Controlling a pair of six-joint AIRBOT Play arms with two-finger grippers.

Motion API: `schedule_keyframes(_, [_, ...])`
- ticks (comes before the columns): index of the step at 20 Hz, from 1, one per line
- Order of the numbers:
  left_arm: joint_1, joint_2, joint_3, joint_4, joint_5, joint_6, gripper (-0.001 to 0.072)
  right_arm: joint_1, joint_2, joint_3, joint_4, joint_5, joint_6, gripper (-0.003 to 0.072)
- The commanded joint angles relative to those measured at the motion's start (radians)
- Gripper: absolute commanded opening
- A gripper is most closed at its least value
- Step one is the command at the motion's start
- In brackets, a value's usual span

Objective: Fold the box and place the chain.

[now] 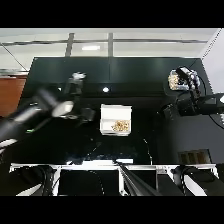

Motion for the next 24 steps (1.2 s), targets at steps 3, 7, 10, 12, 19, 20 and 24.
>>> schedule_keyframes(3, [0.439, 0.249, -0.329, -0.685, 0.224, 0.712, 0.0494, 0.002, 0.0, -0.001, 0.005, -0.032, 0.0, 0.0268])
schedule_keyframes(7, [0.489, 0.22, -0.48, -1.058, 0.311, 1.516, 0.0715, 0.022, 0.0, -0.001, -0.002, -0.042, -0.003, 0.0268])
schedule_keyframes(10, [0.42, 0.166, -0.503, -0.991, 0.44, 1.925, 0.0709, 0.037, 0.0, -0.001, -0.002, -0.059, -0.009, 0.0268])
schedule_keyframes(12, [0.369, 0.1, -0.485, -1.002, 0.519, 2.026, 0.0709, 0.045, 0.0, -0.001, -0.003, -0.067, -0.025, 0.0268])
schedule_keyframes(19, [0.315, -0.251, -0.332, -1.009, 0.407, 2.256, 0.0711, 0.057, 0.0, -0.001, -0.039, -0.074, -0.025, 0.0268])
schedule_keyframes(20, [0.311, -0.274, -0.322, -1.018, 0.414, 2.256, 0.0711, 0.056, 0.0, -0.001, -0.051, -0.076, -0.025, 0.0268])
schedule_keyframes(24, [0.309, -0.312, -0.299, -1.038, 0.42, 2.262, 0.0711, 0.056, 0.0, -0.001, -0.061, -0.078, -0.024, 0.0268])
